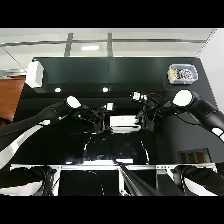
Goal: Fold the box and place the chain.
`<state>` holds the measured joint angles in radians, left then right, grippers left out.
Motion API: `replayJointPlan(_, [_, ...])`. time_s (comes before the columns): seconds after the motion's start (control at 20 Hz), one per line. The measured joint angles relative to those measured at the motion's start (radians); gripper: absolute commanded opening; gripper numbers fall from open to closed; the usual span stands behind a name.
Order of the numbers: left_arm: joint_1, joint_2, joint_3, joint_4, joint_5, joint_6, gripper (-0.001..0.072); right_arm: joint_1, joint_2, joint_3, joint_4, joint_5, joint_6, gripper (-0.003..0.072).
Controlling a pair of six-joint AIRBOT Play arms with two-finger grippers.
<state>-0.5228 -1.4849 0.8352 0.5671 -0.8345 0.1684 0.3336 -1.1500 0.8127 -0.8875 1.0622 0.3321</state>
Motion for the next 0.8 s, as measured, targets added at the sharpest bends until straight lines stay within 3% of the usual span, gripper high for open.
replayJointPlan(0.6, [0.0, 0.0, 0.0, 0.001, 0.0, 0.001, 0.0333, 0.0, 0.0, -0.014, 0.0, 0.014, 0.0, 0.0241])
replayJointPlan(0.65, [0.0, 0.0, 0.0, 0.001, 0.0, 0.001, 0.0333, 0.0, 0.0, -0.016, 0.0, 0.016, 0.0, 0.0277])
replayJointPlan(0.8, [0.0, 0.0, 0.0, 0.001, 0.0, 0.001, 0.0333, 0.0, 0.0, -0.019, 0.0, 0.024, 0.001, 0.0278])
